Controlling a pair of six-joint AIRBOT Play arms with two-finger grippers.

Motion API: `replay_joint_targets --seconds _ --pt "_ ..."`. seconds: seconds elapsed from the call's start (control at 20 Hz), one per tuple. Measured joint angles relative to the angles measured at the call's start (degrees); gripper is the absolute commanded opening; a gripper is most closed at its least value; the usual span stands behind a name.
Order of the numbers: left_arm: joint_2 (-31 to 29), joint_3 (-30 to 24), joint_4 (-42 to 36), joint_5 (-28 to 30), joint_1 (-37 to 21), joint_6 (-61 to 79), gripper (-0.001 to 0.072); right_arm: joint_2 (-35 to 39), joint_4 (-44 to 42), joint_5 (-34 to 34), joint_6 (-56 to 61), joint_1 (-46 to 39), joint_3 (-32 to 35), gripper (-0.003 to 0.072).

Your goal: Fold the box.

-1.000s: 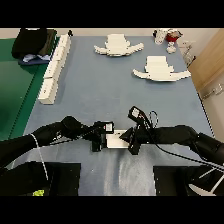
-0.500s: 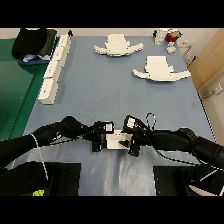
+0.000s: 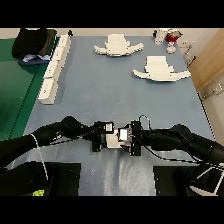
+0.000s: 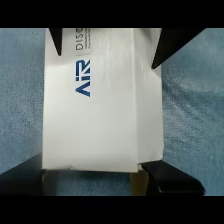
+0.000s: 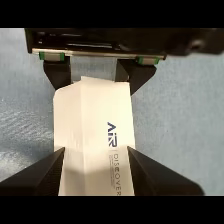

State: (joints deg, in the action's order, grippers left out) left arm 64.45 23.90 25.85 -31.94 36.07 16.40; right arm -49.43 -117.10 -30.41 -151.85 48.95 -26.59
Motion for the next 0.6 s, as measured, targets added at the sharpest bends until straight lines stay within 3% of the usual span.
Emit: replay_joint_targets --seconds 0.25,0.4,0.6 --pt "0.0 0.0 -0.1 0.1 0.0 -0.1 0.0455 -0.4 3.7 -0.4 -1.5 0.1 -1.7 0.0582" --pt "0.0 0.0 -0.1 0.1 0.0 -0.1 0.0456 0.8 5.1 -0.4 -1.7 0.1 -2.3 0.0511" --pt "0.0 0.0 0.0 0.1 0.0 0.0 0.0455 2.2 7.1 0.1 -1.9 0.1 -2.8 0.0511"
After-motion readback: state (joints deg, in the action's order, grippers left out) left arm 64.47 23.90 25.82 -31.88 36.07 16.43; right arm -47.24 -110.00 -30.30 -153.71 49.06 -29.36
